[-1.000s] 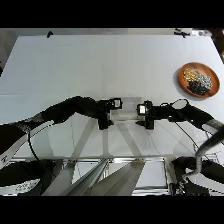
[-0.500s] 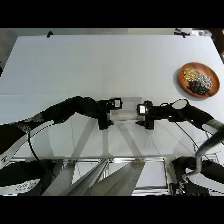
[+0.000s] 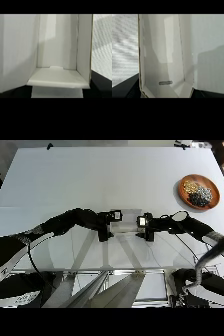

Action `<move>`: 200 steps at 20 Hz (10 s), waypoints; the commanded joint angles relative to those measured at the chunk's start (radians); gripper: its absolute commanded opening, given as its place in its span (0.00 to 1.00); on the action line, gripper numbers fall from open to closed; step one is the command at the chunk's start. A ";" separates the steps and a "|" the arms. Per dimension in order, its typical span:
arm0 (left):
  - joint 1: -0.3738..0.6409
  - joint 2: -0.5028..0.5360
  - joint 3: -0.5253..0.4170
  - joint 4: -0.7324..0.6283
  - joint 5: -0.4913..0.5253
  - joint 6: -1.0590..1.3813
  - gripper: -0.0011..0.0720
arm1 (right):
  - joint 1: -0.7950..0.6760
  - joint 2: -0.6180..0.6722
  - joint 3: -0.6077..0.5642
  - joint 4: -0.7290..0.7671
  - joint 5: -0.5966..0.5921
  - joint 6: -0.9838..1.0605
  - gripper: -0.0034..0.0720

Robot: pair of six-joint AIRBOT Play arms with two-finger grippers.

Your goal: Fold the box and place the chain.

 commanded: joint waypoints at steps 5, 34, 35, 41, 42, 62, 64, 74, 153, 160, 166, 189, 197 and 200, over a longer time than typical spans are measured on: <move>0.000 0.002 -0.001 0.006 0.000 0.001 0.56 | 0.000 0.001 0.000 -0.002 -0.001 0.114 0.68; 0.000 0.087 -0.001 0.225 0.008 -0.094 0.56 | 0.000 0.359 0.001 -0.483 0.158 0.617 0.98; 0.000 0.086 -0.001 0.225 0.008 -0.093 0.56 | 0.000 0.391 0.001 -0.481 0.156 0.617 0.97; 0.000 0.048 -0.001 0.218 0.007 -0.093 0.56 | 0.000 0.462 0.001 -0.329 0.137 0.597 0.96; 0.000 0.048 -0.001 0.218 0.007 -0.093 0.56 | 0.000 0.461 0.001 -0.253 0.128 0.568 0.96; 0.000 0.043 -0.001 0.219 0.008 -0.137 0.56 | 0.000 0.385 0.000 0.054 0.106 0.420 0.39; 0.000 0.043 -0.001 0.219 0.008 -0.137 0.56 | 0.000 0.385 0.000 0.073 0.105 0.396 0.39; 0.000 0.043 -0.001 0.219 0.008 -0.137 0.56 | 0.000 0.213 0.000 0.399 -0.064 0.148 0.07; 0.000 0.043 -0.001 0.219 0.008 -0.137 0.56 | 0.000 0.186 -0.005 -0.172 0.058 0.392 0.49; 0.000 0.043 -0.001 0.219 0.008 -0.137 0.56 | 0.060 0.097 -0.005 -0.129 0.049 0.392 0.46; 0.000 0.043 -0.001 0.219 0.008 -0.137 0.56 | 0.083 0.084 -0.005 -0.125 0.016 0.392 0.39; 0.000 0.043 -0.001 0.219 0.008 -0.137 0.56 | 0.083 0.132 -0.002 -0.376 0.000 0.452 0.36; 0.000 0.043 -0.001 0.219 0.008 -0.137 0.56 | 0.084 0.130 -0.002 -0.255 -0.001 0.451 0.34; 0.000 0.043 -0.001 0.219 0.008 -0.137 0.56 | 0.084 0.130 -0.002 -0.204 0.009 0.449 0.34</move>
